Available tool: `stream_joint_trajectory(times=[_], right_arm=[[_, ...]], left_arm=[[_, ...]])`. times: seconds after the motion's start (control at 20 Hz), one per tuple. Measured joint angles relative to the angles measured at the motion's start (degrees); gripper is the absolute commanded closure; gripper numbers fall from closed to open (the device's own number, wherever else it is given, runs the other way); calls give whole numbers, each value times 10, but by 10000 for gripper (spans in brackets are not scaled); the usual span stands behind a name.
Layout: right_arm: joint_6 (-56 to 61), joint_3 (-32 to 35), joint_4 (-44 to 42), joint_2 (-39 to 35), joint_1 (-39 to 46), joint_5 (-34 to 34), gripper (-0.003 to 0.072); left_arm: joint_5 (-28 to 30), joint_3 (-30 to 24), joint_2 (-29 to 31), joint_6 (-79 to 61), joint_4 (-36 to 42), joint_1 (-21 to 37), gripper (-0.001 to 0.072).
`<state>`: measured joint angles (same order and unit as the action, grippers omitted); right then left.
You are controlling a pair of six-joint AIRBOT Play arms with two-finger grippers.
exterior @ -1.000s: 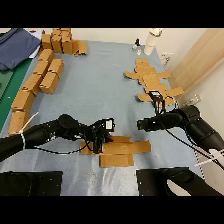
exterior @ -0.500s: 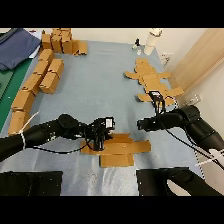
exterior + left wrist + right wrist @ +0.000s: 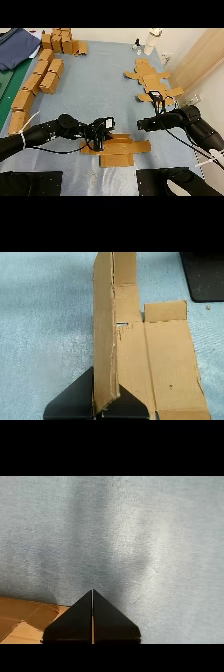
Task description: Fold the box.
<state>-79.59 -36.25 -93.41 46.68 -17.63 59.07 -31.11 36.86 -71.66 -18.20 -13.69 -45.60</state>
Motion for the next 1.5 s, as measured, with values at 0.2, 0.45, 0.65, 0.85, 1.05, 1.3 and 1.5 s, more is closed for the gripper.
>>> stream_joint_trajectory(times=[0.2, 0.45, 0.65, 0.85, 1.05, 1.3, 1.5], right_arm=[[11, 3, 0, -31, 0, 17, 686], [50, 36, -14, -129, -6, 65, 686], [34, 69, -85, -191, -44, 114, 685], [12, 89, -156, -213, -125, 132, 686], [52, 94, -139, -239, -236, 113, 687], [114, 110, -7, -286, -404, 84, 687], [94, 125, 78, -246, -527, 41, 687]], left_arm=[[0, 0, 0, 0, 0, 0, 695], [0, 0, 0, 1, 0, 0, 695], [0, 0, 0, 1, 0, 0, 696], [0, 0, 0, 1, 0, 0, 695], [1, 0, 0, 1, 0, 0, 695], [0, 0, 0, 1, 0, 0, 695], [0, 0, 0, 1, 0, 0, 695]])
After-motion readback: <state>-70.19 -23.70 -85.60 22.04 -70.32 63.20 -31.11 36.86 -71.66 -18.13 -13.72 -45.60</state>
